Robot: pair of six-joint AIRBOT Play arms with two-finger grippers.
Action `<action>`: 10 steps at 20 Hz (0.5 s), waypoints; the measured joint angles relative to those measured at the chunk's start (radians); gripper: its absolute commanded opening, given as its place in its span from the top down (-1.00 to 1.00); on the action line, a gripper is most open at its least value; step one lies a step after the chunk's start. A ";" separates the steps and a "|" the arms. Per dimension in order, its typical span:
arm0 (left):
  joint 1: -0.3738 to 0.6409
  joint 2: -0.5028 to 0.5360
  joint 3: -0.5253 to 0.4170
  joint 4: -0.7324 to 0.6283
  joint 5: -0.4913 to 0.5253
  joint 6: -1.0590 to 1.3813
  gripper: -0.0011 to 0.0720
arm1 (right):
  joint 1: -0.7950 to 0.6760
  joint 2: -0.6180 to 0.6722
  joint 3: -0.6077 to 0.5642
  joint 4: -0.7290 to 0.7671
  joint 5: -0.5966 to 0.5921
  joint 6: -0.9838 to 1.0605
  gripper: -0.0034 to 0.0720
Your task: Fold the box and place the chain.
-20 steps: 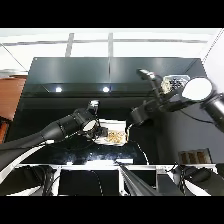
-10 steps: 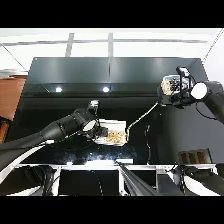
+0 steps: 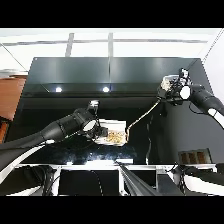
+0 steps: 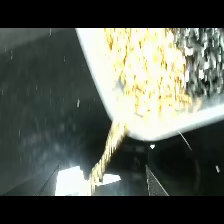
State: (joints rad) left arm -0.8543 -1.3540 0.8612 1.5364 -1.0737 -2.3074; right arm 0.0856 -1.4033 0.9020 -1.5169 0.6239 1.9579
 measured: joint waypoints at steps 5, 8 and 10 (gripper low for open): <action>0.000 0.000 0.000 0.000 -0.006 0.000 0.88 | -0.001 -0.042 0.034 0.032 -0.021 0.030 0.85; 0.000 0.000 0.000 0.000 -0.008 0.000 0.88 | -0.003 -0.018 0.048 0.046 0.043 -0.006 0.85; 0.000 0.000 0.000 0.001 -0.007 0.000 0.88 | -0.004 0.044 0.051 0.056 0.088 -0.071 0.85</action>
State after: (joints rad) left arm -0.8543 -1.3540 0.8612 1.5372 -1.0809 -2.3074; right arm 0.0814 -1.3590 0.9535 -1.4612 0.7116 1.8870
